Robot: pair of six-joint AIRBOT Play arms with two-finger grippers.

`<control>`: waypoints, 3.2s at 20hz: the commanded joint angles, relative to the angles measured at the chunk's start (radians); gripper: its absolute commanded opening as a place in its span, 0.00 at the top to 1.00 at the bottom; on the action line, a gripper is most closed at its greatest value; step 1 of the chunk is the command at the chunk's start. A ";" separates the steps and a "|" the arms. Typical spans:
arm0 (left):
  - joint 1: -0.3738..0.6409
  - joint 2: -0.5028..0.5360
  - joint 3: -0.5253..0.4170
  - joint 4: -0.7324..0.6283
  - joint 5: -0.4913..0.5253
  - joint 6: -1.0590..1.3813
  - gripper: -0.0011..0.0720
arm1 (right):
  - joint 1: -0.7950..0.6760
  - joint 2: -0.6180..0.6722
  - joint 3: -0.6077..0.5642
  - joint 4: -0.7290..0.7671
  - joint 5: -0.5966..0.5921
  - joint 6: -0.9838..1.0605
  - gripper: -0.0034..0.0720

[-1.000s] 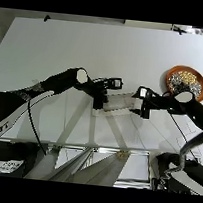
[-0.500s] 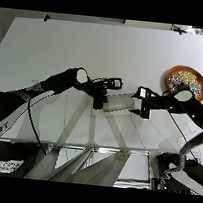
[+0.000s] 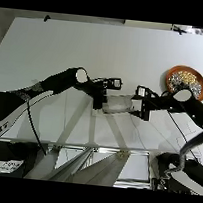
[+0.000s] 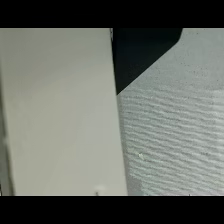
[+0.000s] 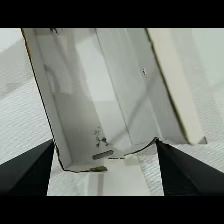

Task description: Fold the box and place the chain.

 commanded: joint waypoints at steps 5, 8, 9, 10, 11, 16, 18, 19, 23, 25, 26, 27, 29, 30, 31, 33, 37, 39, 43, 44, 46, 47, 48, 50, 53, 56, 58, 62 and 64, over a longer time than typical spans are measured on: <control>-0.001 -0.001 0.000 0.000 0.005 -0.001 0.97 | -0.051 0.015 0.002 -0.003 -0.031 -0.033 0.06; -0.001 -0.001 0.000 0.000 0.005 -0.001 0.97 | -0.051 0.015 0.002 0.018 -0.031 -0.094 0.06; -0.001 -0.001 0.000 0.000 0.005 -0.001 0.97 | -0.051 0.015 0.002 0.018 -0.034 -0.097 0.06; -0.001 -0.001 0.000 0.000 0.005 -0.001 0.97 | -0.051 0.015 0.002 0.018 -0.042 -0.097 0.06; -0.001 -0.001 0.000 0.000 0.005 -0.001 0.97 | -0.051 0.015 0.002 0.015 -0.054 -0.097 0.06; -0.001 -0.001 0.000 0.000 0.004 -0.001 0.97 | -0.078 0.015 0.014 -0.003 -0.097 -0.097 0.06; -0.001 -0.001 0.000 0.000 0.005 -0.001 0.97 | -0.077 0.015 0.017 0.000 -0.097 -0.107 0.06; -0.001 -0.001 0.000 0.000 0.005 -0.001 0.97 | -0.077 0.015 0.017 0.002 -0.097 -0.125 0.06; -0.001 -0.001 0.000 0.000 0.005 -0.001 0.97 | -0.078 0.015 0.017 -0.011 -0.077 -0.145 0.06; -0.001 -0.001 0.000 0.000 0.004 -0.001 0.97 | -0.089 0.029 0.016 -0.081 -0.076 -0.105 0.06; -0.001 -0.001 0.000 0.000 0.005 -0.001 0.97 | -0.102 0.049 0.015 -0.130 -0.076 -0.052 0.06; -0.001 -0.001 0.000 0.000 0.005 -0.001 0.97 | -0.119 0.074 0.008 -0.150 -0.075 -0.018 0.06; -0.001 -0.001 0.000 0.000 0.004 -0.001 0.97 | -0.132 0.122 -0.035 -0.151 -0.078 -0.015 0.06; -0.001 -0.001 0.000 0.000 0.005 -0.001 0.97 | -0.121 0.138 -0.066 -0.145 -0.079 -0.023 0.06; -0.001 -0.001 0.000 0.000 0.005 -0.001 0.97 | -0.101 0.151 -0.099 -0.137 -0.085 -0.045 0.06; -0.001 -0.001 0.000 0.000 0.005 -0.001 0.97 | -0.054 0.163 -0.130 -0.129 -0.081 -0.014 0.06; -0.001 -0.001 0.000 0.000 0.005 -0.001 0.97 | 0.013 0.164 -0.138 -0.122 -0.082 0.048 0.06; -0.001 -0.001 0.000 0.000 0.005 -0.001 0.97 | 0.036 0.164 -0.138 -0.123 -0.090 0.086 0.06; -0.001 -0.001 0.000 0.000 0.005 -0.001 0.97 | 0.037 0.170 -0.136 -0.097 -0.118 0.100 0.06; -0.001 -0.001 0.000 0.000 0.005 -0.001 0.97 | 0.037 0.175 -0.136 -0.077 -0.128 0.099 0.06; -0.001 -0.001 0.000 0.000 0.005 -0.001 0.97 | 0.037 0.182 -0.129 -0.067 -0.134 0.092 0.06; -0.001 -0.001 0.000 0.000 0.005 -0.001 0.97 | 0.037 0.182 -0.121 -0.067 -0.135 0.092 0.06; -0.001 -0.001 0.000 0.000 0.005 -0.001 0.97 | 0.037 0.182 -0.112 -0.067 -0.139 0.092 0.06; -0.001 -0.001 0.000 0.000 0.005 -0.001 0.97 | 0.036 0.182 -0.085 -0.067 -0.153 0.092 0.06; -0.001 -0.001 0.000 0.000 0.005 -0.001 0.97 | 0.018 0.180 -0.051 -0.043 -0.180 0.063 0.06; -0.001 -0.001 0.000 0.000 0.005 -0.001 0.97 | 0.006 0.168 -0.049 -0.026 -0.175 0.014 0.06; -0.001 -0.001 0.000 0.000 0.005 -0.001 0.97 | 0.006 0.152 -0.049 -0.006 -0.175 -0.022 0.06; -0.001 -0.001 0.000 0.000 0.005 -0.001 0.97 | 0.006 0.126 -0.049 0.009 -0.179 -0.046 0.06; -0.001 -0.001 0.000 0.000 0.005 -0.001 0.97 | 0.006 0.109 -0.049 0.024 -0.180 -0.071 0.06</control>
